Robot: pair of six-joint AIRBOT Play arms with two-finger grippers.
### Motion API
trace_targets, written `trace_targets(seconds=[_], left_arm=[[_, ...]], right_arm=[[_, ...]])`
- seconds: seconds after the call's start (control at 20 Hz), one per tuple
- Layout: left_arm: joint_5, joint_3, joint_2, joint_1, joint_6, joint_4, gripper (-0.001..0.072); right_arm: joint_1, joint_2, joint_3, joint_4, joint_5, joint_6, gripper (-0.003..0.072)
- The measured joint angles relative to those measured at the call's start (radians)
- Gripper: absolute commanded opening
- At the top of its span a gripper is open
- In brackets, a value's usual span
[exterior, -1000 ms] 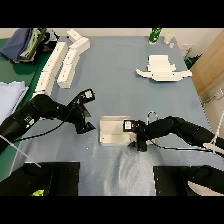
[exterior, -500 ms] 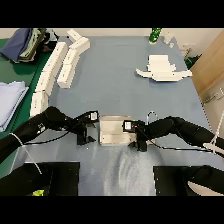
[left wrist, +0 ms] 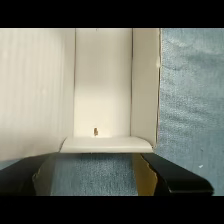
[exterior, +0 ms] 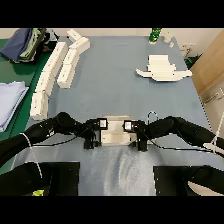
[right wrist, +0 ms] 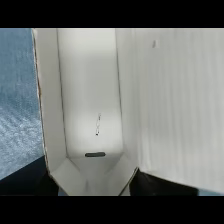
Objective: Fold the box.
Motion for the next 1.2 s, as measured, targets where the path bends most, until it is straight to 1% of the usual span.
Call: trace_targets(seconds=[0.3,0.65,0.75,1.0,1.2], left_arm=[[0.020,-0.001,-0.006,-0.013,0.014,-0.036,0.0697],[-0.002,-0.002,-0.007,0.037,0.021,-0.023,0.0697],[0.005,0.000,-0.007,0.045,0.018,-0.004,0.0697],[-0.035,-0.001,-0.002,0.057,0.023,0.027,0.0697],[-0.062,-0.003,0.027,0.060,0.023,0.044,0.0697]], right_arm=[[0.000,0.001,0.000,0.000,0.000,0.000,0.0485],[0.000,0.000,0.000,0.004,0.000,0.001,0.0485],[0.000,0.000,0.000,0.004,0.001,0.000,0.0485],[0.000,-0.001,0.000,0.004,0.002,0.000,0.0485],[0.000,-0.001,0.000,0.004,0.002,0.000,0.0485]])
